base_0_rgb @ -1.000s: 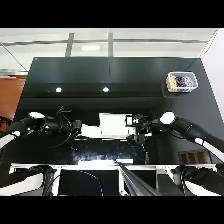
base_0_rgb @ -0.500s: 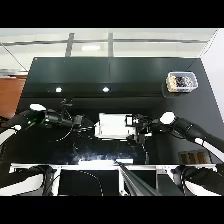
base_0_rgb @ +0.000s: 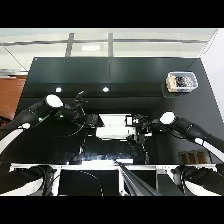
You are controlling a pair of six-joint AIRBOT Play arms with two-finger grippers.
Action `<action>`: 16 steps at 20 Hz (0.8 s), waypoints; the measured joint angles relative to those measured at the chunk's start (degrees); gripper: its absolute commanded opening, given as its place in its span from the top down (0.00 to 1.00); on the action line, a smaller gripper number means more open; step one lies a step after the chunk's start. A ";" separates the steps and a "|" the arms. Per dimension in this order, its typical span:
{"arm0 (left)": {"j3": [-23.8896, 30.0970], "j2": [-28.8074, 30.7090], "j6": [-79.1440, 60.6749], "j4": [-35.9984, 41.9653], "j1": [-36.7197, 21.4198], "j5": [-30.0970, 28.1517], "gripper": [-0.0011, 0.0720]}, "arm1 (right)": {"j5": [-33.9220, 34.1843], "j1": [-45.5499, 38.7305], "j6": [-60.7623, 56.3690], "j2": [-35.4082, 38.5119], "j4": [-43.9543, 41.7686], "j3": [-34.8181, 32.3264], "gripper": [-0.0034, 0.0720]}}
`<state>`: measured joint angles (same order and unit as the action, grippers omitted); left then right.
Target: Fold the box and place the chain.
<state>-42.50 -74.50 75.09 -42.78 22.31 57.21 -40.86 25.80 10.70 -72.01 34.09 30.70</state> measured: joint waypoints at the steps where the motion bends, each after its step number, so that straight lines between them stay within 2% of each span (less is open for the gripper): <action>1: -0.48 0.11 4.57 -2.78 1.66 -0.94 0.01 | 0.00 0.00 0.00 0.00 0.00 0.00 0.32; 6: -2.91 0.28 21.20 -15.23 9.11 -4.39 0.01 | 0.00 0.00 0.00 0.00 -0.02 0.00 0.32; 10: -4.31 0.26 30.42 -22.58 12.66 -5.11 0.01 | 0.00 0.00 0.00 0.00 0.00 0.00 0.32; 16: -7.93 -0.44 43.58 -37.20 18.95 0.52 0.02 | 0.00 0.00 0.00 0.00 0.00 0.00 0.32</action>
<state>-50.43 -74.94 118.67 -79.99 41.25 57.74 -40.86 25.80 10.70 -72.01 34.09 30.70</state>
